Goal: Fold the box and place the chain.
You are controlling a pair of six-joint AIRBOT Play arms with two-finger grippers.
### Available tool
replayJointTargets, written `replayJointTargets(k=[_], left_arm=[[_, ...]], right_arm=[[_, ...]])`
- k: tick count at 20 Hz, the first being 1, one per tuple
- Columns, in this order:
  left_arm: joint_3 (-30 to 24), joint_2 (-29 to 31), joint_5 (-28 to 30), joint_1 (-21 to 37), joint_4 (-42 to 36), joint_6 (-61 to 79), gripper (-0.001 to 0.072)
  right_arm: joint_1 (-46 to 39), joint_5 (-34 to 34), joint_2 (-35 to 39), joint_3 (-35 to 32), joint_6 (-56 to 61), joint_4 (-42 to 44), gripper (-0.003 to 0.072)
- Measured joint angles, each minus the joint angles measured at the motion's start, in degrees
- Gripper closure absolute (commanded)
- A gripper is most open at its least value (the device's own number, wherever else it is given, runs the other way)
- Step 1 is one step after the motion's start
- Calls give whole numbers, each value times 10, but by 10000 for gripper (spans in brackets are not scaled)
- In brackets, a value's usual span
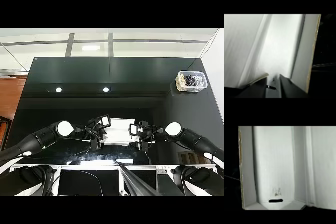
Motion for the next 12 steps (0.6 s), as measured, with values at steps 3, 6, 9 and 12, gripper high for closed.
replayJointTargets(k=[3,6,9,12], left_arm=[[0,2,0,0,3,0,524],[1,7,-6,2,3,0,682],[7,30,-62,28,14,-30,683],[11,78,-108,90,61,-160,680]], right_arm=[[0,0,0,0,0,0,376],[0,0,0,0,0,0,376],[0,1,0,0,0,-1,376],[0,1,0,0,0,-1,376]])
